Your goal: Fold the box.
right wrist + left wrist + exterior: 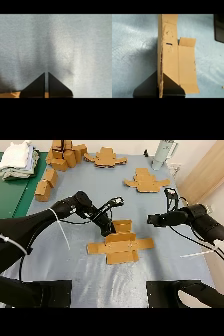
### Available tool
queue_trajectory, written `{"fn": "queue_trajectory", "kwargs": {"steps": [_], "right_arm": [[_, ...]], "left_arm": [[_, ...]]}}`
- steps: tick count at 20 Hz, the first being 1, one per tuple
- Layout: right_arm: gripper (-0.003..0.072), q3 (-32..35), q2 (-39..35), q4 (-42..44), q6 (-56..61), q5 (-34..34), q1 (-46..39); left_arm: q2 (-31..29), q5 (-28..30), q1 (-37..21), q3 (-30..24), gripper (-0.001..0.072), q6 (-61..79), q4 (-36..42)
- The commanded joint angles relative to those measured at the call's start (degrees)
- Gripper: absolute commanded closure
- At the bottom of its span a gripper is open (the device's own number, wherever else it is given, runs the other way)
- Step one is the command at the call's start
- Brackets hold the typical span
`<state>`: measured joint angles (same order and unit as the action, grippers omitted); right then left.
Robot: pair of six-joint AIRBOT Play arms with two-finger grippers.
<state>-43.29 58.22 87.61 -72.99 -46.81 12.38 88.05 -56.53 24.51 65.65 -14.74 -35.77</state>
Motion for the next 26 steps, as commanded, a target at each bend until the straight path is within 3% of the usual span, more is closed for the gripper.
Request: {"fn": "queue_trajectory", "kwargs": {"steps": [1,8,20,21,23,26], "right_arm": [[0.0650,-0.1,0.0,0.4,0.0,0.0,0.0],[0.0651,-0.1,0.0,0.7,0.1,0.0,0.0],[0.0651,-0.1,0.0,2.3,-1.9,-0.2,0.0],[0.0683,-0.1,0.0,3.5,-3.6,-0.4,0.0],[0.0683,-0.2,-0.8,6.5,-6.7,-3.1,0.2],[0.0685,-0.3,-6.1,6.9,-6.0,-16.6,3.4]], "left_arm": [[-3.9,4.6,0.9,-4.2,0.0703,1.6,0.0],[-6.4,7.5,3.8,-7.6,0.0700,3.6,-0.4],[-5.1,4.5,3.7,-8.4,0.0698,3.3,-1.1],[-5.2,4.5,3.6,-8.4,0.0697,3.3,-1.3],[-5.2,4.4,3.6,-8.4,0.0697,3.2,-1.6],[-5.2,4.5,3.6,-8.3,0.0697,3.2,-1.5]]}}
